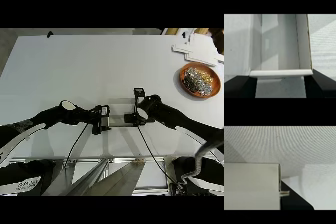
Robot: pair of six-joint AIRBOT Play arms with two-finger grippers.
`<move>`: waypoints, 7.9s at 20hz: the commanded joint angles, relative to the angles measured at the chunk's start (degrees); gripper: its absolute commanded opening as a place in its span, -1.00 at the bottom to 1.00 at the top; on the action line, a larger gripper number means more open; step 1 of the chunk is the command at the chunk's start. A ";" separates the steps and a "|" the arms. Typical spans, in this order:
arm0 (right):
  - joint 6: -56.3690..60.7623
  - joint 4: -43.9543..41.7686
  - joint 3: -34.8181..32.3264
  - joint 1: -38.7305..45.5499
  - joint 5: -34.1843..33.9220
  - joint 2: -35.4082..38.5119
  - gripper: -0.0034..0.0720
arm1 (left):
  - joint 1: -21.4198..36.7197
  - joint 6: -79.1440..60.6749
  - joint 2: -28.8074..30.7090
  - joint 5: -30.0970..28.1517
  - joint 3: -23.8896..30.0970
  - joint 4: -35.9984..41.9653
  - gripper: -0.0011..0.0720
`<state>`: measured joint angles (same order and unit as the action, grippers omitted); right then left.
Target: Fold the box and place the chain.
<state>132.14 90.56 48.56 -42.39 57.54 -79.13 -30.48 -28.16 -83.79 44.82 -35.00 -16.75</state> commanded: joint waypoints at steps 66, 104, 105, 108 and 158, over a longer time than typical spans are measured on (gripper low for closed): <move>-57.40 -1.84 32.20 58.36 5.09 -18.84 -0.86 | 0.02 -0.09 0.02 0.00 0.02 0.00 -0.84; -60.02 -31.85 7.02 15.17 5.73 47.80 -0.86 | 0.02 -0.09 0.02 0.00 0.02 0.00 -0.84; -60.04 -31.87 7.02 14.51 4.33 47.80 -0.86 | 0.02 -0.09 0.02 -0.02 0.02 0.00 -0.84; -60.22 -31.87 7.02 14.29 3.80 47.80 -0.86 | 0.02 -0.09 0.02 -0.02 0.02 0.00 -0.84; -64.28 -27.34 -15.15 14.32 -12.00 30.23 -0.86 | 0.02 -0.09 0.02 -0.02 0.02 0.00 -0.84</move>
<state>67.26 62.22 34.79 -28.05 47.44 -45.36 -30.50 -28.23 -83.81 44.82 -35.00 -16.75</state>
